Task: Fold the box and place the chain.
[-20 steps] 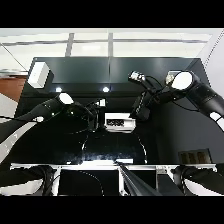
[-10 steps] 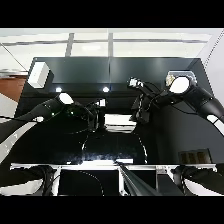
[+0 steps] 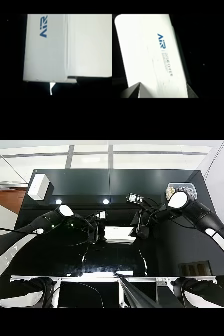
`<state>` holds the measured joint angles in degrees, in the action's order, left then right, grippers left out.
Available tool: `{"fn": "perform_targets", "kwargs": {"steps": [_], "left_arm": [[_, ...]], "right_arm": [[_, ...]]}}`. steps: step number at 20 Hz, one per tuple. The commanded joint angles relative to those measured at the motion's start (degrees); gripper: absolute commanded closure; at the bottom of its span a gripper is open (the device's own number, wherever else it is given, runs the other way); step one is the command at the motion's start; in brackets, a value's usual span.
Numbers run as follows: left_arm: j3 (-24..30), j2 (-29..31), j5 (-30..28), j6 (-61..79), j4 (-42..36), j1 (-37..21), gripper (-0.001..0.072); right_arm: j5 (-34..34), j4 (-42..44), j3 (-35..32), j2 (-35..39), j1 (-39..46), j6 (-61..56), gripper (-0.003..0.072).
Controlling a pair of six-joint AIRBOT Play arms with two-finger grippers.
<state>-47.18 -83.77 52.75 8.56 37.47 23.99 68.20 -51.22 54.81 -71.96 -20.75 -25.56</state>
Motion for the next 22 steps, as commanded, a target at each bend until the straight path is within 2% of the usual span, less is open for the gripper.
{"fn": "perform_targets", "kwargs": {"steps": [1, 9, 15, 17, 22], "left_arm": [[-0.04, -0.04, 0.04, 0.00, 0.00, -0.04, 0.0356], [-0.04, -0.04, 0.07, 0.00, 0.00, -0.04, 0.0356], [-0.04, -0.04, 0.26, -0.02, 0.00, -0.02, 0.0356], [-0.04, -0.04, 0.28, -0.02, 0.02, -0.02, 0.0356], [-0.02, -0.04, 0.44, -0.02, 0.00, 0.00, 0.0356]], "right_arm": [[1.44, 0.15, -0.09, 0.00, -0.98, -2.34, -0.0020], [-4.07, -3.54, -1.53, 0.00, -2.25, -4.04, -0.0019], [-4.44, -4.52, -1.62, 0.00, -2.71, -4.04, -0.0008], [-4.42, -4.57, -1.62, 0.00, -2.71, -4.07, 0.0161], [-4.42, -4.50, -1.57, 0.04, -2.69, -4.09, 0.0154]]}}
